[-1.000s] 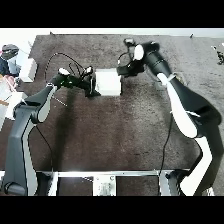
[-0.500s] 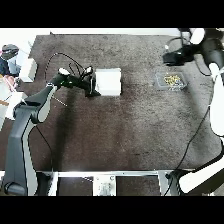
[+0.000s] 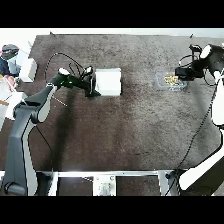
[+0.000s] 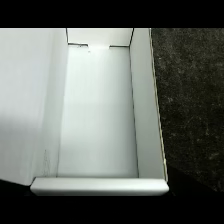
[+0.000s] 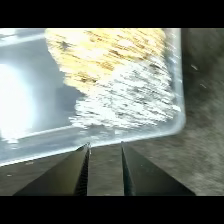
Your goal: Fold the box and place the chain.
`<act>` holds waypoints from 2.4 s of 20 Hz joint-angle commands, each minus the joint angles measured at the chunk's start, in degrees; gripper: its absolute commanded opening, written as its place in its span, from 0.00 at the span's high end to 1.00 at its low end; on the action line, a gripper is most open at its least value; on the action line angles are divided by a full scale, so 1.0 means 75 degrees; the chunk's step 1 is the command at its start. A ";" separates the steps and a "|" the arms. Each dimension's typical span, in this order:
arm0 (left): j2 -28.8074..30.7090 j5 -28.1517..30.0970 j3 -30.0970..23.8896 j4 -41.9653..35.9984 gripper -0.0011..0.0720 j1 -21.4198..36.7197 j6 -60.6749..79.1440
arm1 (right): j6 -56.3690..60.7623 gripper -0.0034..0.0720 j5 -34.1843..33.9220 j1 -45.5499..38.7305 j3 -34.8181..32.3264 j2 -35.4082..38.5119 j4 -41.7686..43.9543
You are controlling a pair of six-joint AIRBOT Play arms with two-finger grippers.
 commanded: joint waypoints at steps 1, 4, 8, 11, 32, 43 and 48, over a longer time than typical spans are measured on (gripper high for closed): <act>-0.0006 0.0006 -0.0003 0.0003 0.33 0.0006 0.0003 | 0.0087 0.66 0.0172 -0.0227 -0.0006 -0.0338 -0.0050; -0.0006 0.0006 -0.0003 0.0000 0.33 0.0006 0.0003 | 0.0087 0.66 -0.0064 -0.0216 -0.0009 -0.0504 -0.0044; -0.0006 0.0006 -0.0003 0.0003 0.33 0.0006 0.0003 | 0.0087 0.66 -0.0321 -0.0216 -0.0009 -0.0539 -0.0047; -0.0006 0.0006 -0.0003 0.0003 0.33 0.0006 0.0003 | 0.0294 0.66 -0.0318 -0.0216 -0.0006 -0.0589 -0.0291; -0.0006 0.0055 -0.0003 0.0003 0.33 0.0006 0.0000 | 0.0507 0.62 -0.0303 -0.0143 0.0023 0.0149 -0.0382; -0.0006 0.0058 -0.0003 0.0003 0.33 0.0006 -0.0017 | 0.0493 0.59 -0.0437 -0.0207 0.0023 -0.0635 -0.0731; -0.0006 0.0061 -0.0003 0.0003 0.33 0.0006 -0.0017 | 0.0487 0.61 -0.0688 -0.0271 0.0023 -0.0764 -0.0729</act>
